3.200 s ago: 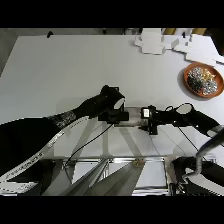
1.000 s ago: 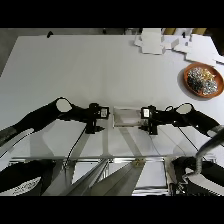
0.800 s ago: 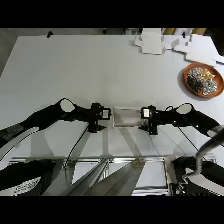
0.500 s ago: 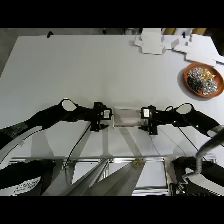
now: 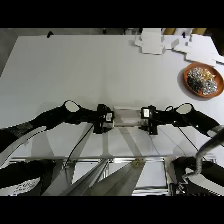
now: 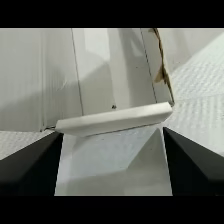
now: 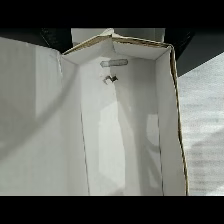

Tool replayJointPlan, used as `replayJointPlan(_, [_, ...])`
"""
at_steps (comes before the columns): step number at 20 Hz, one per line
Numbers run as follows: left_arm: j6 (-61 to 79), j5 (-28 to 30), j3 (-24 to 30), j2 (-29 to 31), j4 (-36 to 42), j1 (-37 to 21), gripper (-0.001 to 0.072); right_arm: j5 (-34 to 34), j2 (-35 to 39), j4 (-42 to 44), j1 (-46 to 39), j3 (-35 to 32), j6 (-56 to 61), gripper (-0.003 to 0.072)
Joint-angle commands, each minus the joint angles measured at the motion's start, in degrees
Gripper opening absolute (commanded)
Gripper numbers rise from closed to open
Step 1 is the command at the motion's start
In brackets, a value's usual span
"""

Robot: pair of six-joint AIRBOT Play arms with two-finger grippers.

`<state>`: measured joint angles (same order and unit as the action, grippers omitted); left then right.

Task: Fold the box and place the chain.

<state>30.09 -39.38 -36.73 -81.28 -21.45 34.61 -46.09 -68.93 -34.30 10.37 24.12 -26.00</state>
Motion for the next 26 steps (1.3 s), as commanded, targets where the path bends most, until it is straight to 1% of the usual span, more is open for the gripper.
replayJointPlan(1, [0.6,-0.3,0.0,-0.1,1.6,0.1,0.0705,0.0,0.1,0.0,0.0,0.0,0.0,0.0403])
replayJointPlan(4, [0.6,-0.4,0.0,-0.1,2.1,0.1,0.0705,0.0,0.1,0.0,0.0,0.0,0.0,0.0403])
replayJointPlan(8, [0.8,-2.5,0.0,-0.8,3.9,0.1,0.0705,0.0,0.1,0.0,0.0,0.0,0.0,0.0403])
replayJointPlan(12, [1.0,-2.4,0.0,-2.0,4.5,0.1,0.0704,0.0,0.1,0.0,0.0,0.0,0.0,0.0403])
replayJointPlan(19, [7.6,-2.4,0.0,-2.2,11.5,0.1,0.0704,0.0,0.1,0.0,0.0,0.0,0.0,0.0403])
replayJointPlan(26, [8.5,-2.4,0.0,-4.0,11.8,0.1,0.0701,0.0,0.1,0.0,0.0,0.0,0.0,0.0403])
